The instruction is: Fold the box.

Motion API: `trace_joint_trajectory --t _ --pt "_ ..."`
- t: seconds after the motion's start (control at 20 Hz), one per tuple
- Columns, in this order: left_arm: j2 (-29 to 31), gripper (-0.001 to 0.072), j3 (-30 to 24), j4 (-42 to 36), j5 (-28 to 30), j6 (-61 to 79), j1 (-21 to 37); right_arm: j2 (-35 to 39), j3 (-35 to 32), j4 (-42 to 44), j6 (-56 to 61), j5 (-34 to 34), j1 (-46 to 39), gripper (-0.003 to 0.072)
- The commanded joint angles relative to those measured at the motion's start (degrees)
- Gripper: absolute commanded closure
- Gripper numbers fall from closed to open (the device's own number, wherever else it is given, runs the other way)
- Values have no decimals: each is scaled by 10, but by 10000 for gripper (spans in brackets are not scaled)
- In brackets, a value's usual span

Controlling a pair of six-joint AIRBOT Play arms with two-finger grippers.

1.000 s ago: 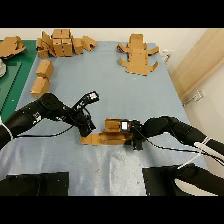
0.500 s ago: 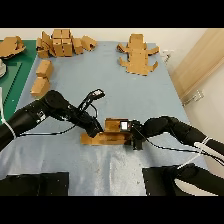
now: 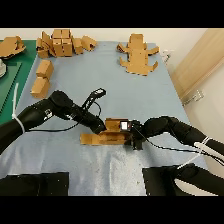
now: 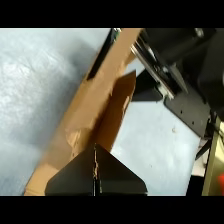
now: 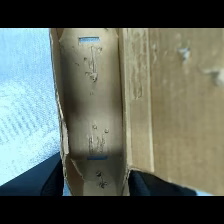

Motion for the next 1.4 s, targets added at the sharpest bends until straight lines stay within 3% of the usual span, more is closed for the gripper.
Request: trace_joint_trajectory --t 0.0,0.2,0.4,0.7,0.85,1.05,1.35 --pt "-52 698 39 -27 13 -46 1 0 0 0 0 -1 0 160" --pt "-132 698 105 -25 18 -126 5 0 0 0 0 -1 0 160" --pt "-183 699 129 60 -1 -253 -7 0 0 0 0 -1 0 160" --pt "-190 698 130 69 -23 -275 -17 0 0 0 0 -1 0 160" --pt "-189 698 130 52 -4 -206 -16 0 0 0 0 -1 0 160" --pt "-153 699 129 58 7 -94 29 0 0 0 0 -1 0 160" --pt "-11 700 70 103 -9 107 166 0 0 0 0 -1 0 160"
